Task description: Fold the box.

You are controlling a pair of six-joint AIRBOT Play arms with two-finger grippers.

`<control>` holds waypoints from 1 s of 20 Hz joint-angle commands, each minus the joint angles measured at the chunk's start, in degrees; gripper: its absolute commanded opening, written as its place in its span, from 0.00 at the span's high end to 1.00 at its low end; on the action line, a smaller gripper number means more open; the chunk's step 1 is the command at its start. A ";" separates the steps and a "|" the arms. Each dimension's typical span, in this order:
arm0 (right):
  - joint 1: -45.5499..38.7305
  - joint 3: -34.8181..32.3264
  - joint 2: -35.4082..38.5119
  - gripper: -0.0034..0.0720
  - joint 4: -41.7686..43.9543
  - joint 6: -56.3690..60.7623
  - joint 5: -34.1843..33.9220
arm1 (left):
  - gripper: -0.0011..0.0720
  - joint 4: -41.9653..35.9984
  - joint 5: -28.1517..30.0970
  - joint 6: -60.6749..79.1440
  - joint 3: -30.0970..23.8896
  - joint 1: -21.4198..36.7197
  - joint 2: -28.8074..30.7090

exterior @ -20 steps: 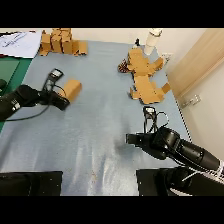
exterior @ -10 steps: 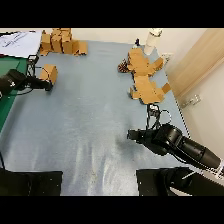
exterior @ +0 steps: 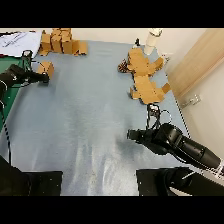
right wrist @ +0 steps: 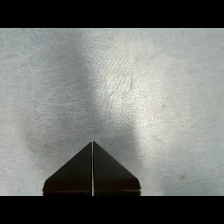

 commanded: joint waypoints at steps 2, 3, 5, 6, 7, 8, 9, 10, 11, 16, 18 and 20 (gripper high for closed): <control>-0.02 0.04 0.00 0.95 0.85 0.04 0.07 | 0.03 1.01 -1.60 -0.52 1.70 0.48 -0.94; -0.02 0.07 0.00 0.95 1.09 0.04 0.09 | 0.03 1.05 -3.76 -1.25 1.77 0.81 -0.39; -0.02 0.09 0.00 0.95 1.22 0.02 0.24 | 0.03 1.03 -9.27 -2.01 2.29 1.86 1.33; -0.02 0.11 0.02 0.95 1.25 0.02 0.33 | 0.03 1.03 -12.55 -1.97 2.54 2.51 2.54; -0.02 0.11 0.00 0.95 1.49 0.02 0.39 | 0.03 1.20 -16.13 -1.86 2.56 3.30 4.13; -0.02 0.11 0.00 0.95 1.70 -0.02 0.46 | 0.03 2.01 -19.17 -1.88 2.64 4.02 5.70; -0.02 0.11 0.00 0.95 2.16 -0.11 0.48 | 0.03 2.36 -22.05 -1.90 2.64 4.85 7.58; -0.02 0.11 0.00 0.95 2.54 -0.44 0.50 | 0.03 2.34 -24.26 -2.23 2.64 5.64 9.46; -0.09 0.11 0.00 0.95 2.91 -1.55 0.85 | 0.03 2.32 -26.53 -4.48 2.64 6.27 11.39; -5.66 2.78 -2.71 0.95 9.22 -13.14 2.14 | 0.97 2.12 -43.10 -14.12 2.62 5.35 19.02; -8.41 6.32 -6.64 0.95 10.21 -20.92 2.12 | 0.98 2.12 -48.76 -15.34 1.44 2.99 21.40; -10.73 11.04 -11.58 0.95 10.16 -26.80 2.23 | 0.98 2.12 -49.07 -16.57 -2.73 -0.98 25.38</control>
